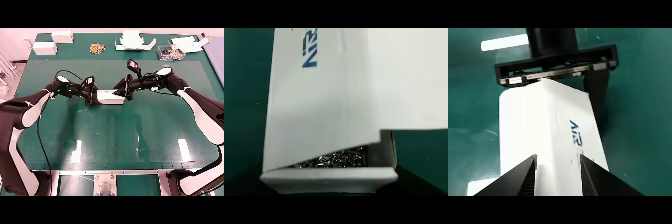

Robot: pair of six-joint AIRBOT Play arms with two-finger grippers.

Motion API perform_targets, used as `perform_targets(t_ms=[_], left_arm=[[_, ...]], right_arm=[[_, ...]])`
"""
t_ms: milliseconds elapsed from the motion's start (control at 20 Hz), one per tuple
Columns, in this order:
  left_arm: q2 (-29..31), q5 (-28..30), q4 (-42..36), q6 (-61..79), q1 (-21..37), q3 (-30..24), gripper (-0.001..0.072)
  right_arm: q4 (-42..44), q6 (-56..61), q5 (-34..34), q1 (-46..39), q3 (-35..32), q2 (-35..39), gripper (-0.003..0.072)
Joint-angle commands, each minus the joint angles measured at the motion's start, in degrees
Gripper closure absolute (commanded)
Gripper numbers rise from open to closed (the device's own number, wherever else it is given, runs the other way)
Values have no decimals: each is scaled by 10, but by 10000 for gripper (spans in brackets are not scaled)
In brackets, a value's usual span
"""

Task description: Fold the box and place the chain.

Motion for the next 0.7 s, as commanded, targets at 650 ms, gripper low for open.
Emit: perform_targets(t_ms=[650], left_arm=[[0, 0, 0, 0, 0, 0, 291]], right_arm=[[-90, -23, -96, 37, 1, -2, 218]])
